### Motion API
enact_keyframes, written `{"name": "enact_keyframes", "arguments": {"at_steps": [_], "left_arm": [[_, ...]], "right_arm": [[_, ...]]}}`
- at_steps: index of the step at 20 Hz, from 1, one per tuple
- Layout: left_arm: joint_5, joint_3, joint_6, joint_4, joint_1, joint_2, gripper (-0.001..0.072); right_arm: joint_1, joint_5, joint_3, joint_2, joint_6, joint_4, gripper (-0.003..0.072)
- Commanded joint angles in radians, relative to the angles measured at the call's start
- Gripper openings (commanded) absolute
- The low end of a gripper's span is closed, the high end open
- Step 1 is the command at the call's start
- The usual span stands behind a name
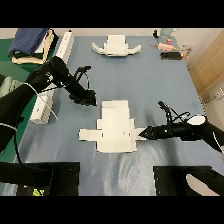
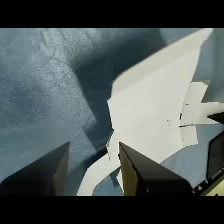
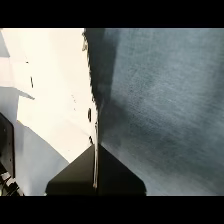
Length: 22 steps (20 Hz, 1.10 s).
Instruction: Fold the box.
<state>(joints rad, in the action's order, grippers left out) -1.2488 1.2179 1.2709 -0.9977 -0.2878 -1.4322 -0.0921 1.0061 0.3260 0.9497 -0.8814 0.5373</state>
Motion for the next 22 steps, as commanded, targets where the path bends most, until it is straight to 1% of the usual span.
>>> {"name": "enact_keyframes", "arguments": {"at_steps": [1, 3, 6, 7, 12, 14, 15, 16, 17, 22], "left_arm": [[-0.015, -0.008, -0.045, 0.009, 0.020, -0.047, 0.0470], [-0.024, -0.008, -0.111, 0.065, 0.020, -0.098, 0.0469], [-0.038, -0.008, -0.264, 0.269, 0.019, -0.175, 0.0469], [-0.038, -0.008, -0.299, 0.317, 0.017, -0.195, 0.0469], [-0.042, -0.008, -0.422, 0.415, -0.011, -0.277, 0.0469], [-0.069, -0.008, -0.470, 0.443, -0.024, -0.289, 0.0468], [-0.078, -0.008, -0.479, 0.440, -0.030, -0.291, 0.0429], [-0.086, -0.008, -0.487, 0.437, -0.036, -0.293, 0.0277], [-0.100, -0.008, -0.513, 0.437, -0.042, -0.293, 0.0236], [-0.093, -0.008, -0.549, 0.437, -0.041, -0.293, 0.0237]], "right_arm": [[-0.027, -0.065, -0.032, -0.059, -0.032, 0.029, 0.0003], [-0.027, -0.073, -0.032, -0.059, -0.032, 0.033, 0.0003], [-0.027, -0.081, -0.032, -0.059, -0.031, 0.035, 0.0003], [-0.027, -0.084, -0.032, -0.059, -0.031, 0.037, 0.0003], [-0.027, -0.102, -0.032, -0.058, -0.032, 0.051, 0.0003], [-0.027, -0.107, -0.032, -0.058, -0.032, 0.051, 0.0003], [-0.027, -0.107, -0.032, -0.058, -0.032, 0.052, 0.0003], [-0.027, -0.108, -0.032, -0.058, -0.032, 0.054, 0.0003], [-0.027, -0.108, -0.032, -0.057, -0.033, 0.058, 0.0003], [-0.027, -0.101, -0.032, -0.057, -0.035, 0.075, 0.0003]]}}
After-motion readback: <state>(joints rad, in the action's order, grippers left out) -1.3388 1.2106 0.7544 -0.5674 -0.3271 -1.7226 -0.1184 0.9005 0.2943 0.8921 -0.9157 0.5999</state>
